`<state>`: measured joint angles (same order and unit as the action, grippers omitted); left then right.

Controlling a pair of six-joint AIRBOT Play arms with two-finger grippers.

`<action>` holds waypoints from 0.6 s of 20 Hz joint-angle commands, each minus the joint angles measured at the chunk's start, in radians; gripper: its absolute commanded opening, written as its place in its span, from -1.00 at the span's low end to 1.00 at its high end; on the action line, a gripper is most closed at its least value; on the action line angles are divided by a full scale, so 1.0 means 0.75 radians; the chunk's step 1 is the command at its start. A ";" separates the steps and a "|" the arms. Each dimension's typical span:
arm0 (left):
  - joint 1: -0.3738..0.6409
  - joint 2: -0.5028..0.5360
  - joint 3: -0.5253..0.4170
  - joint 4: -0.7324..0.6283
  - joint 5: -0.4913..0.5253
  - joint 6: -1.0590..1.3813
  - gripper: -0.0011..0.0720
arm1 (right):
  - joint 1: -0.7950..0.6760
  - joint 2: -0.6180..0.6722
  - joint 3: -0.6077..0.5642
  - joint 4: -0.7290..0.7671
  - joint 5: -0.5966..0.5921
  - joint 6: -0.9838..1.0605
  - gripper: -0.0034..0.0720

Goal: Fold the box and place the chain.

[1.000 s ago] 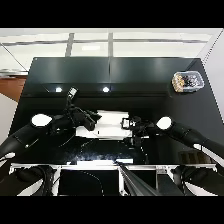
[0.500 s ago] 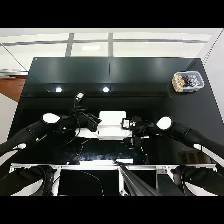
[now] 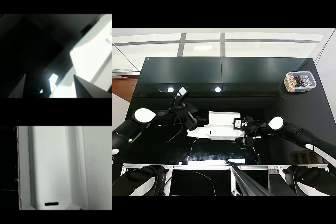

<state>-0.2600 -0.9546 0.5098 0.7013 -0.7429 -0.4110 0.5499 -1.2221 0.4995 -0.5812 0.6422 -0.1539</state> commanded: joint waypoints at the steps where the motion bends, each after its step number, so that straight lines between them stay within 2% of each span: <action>1: 0.052 0.058 -0.003 0.338 -0.227 0.004 0.97 | 0.001 -0.001 -0.001 0.001 0.001 0.001 0.38; 3: 0.013 0.055 -0.021 0.344 -0.278 0.145 0.97 | 0.001 -0.001 0.000 0.001 0.001 0.001 0.38; 7: -0.142 0.022 -0.028 0.356 -0.126 0.404 0.95 | 0.001 -0.001 -0.001 0.001 0.002 0.001 0.38; 9: -0.196 -0.043 -0.028 0.342 -0.097 0.414 0.91 | 0.001 -0.001 -0.001 0.001 0.002 0.001 0.38; 12: -0.236 -0.136 -0.028 0.176 -0.072 0.415 0.91 | 0.001 -0.001 0.000 0.001 0.002 0.001 0.38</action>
<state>-0.3996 -1.0039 0.4896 0.9169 -0.8265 -0.1364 0.5499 -1.2221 0.4995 -0.5808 0.6426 -0.1535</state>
